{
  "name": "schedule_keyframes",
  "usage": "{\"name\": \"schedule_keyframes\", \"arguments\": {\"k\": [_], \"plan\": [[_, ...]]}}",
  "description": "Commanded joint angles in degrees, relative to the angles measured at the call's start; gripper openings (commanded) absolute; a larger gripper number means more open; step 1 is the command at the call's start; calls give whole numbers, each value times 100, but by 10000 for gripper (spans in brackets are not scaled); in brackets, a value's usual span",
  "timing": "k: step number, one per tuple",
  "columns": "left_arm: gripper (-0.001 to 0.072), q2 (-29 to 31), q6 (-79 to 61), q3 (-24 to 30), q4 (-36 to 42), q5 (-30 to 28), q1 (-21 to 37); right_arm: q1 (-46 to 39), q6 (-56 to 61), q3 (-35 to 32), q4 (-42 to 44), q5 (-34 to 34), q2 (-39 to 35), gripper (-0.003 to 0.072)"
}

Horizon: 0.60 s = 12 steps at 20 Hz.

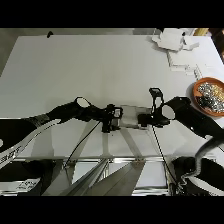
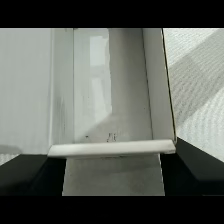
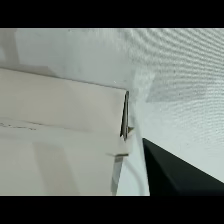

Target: Fold the box and place the chain.

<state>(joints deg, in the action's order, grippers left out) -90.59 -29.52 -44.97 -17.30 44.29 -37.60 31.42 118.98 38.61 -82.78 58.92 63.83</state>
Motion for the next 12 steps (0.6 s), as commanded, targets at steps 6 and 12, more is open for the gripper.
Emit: {"name": "schedule_keyframes", "arguments": {"k": [6, 12], "plan": [[504, 0, 0, -2, -7, 9, 0, 7, -92, 13, -92, 39, -299, 526], [504, 0, 0, -2, -7, 9, 0, 7, -87, 4, -393, 20, -162, 526]]}}
